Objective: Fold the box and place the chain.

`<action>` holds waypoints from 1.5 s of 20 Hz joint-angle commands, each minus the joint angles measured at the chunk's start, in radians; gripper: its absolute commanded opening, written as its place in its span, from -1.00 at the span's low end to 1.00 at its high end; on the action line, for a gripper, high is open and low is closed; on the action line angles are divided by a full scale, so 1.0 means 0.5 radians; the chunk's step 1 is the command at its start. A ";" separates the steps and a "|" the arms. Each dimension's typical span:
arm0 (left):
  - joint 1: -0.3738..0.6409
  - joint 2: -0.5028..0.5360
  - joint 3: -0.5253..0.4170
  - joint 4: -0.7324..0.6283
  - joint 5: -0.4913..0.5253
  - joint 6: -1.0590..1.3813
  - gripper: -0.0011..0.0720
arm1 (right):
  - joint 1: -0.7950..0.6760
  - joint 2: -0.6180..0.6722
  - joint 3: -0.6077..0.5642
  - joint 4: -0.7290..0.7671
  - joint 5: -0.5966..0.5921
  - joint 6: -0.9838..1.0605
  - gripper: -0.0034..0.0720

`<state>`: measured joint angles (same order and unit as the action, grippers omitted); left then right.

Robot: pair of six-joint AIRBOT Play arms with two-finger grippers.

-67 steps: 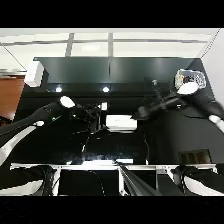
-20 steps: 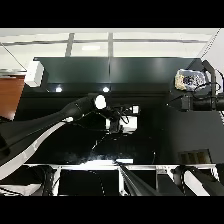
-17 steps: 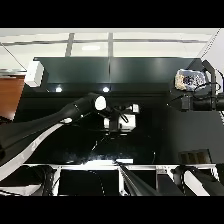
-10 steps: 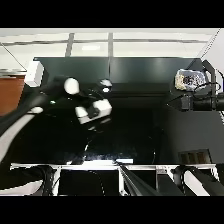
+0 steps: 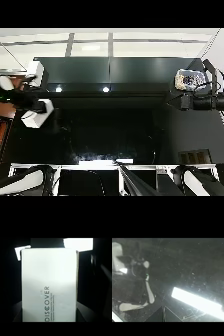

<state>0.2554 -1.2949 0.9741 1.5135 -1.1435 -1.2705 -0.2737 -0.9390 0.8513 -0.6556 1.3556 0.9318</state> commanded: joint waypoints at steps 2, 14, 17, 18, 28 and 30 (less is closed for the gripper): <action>0.294 -0.059 -0.016 -0.073 0.654 0.011 -0.05 | -0.001 0.001 0.000 0.002 -0.014 0.021 -0.88; 0.280 -0.620 0.513 -0.166 0.737 0.350 -0.05 | 0.000 0.001 0.000 0.002 -0.069 0.081 -0.88; 0.282 -0.620 0.528 -0.166 0.780 0.349 -0.05 | 0.000 0.001 0.000 0.002 -0.072 0.082 -0.88; 0.281 -0.618 0.529 -0.164 0.781 0.349 0.03 | 0.000 0.001 0.000 0.002 -0.071 0.082 -0.88; 0.225 -0.137 0.819 -0.081 -0.141 -0.145 -0.17 | -0.001 0.130 0.430 -0.146 0.104 0.242 -0.88; 0.152 0.054 0.719 -0.184 -0.223 -0.124 -0.89 | 0.001 0.285 0.446 -0.285 0.021 0.238 -0.88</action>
<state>0.3611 -1.3727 1.3487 1.4734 -1.1259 -1.2625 -0.2737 -0.8658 1.0245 -0.7120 1.3903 1.0393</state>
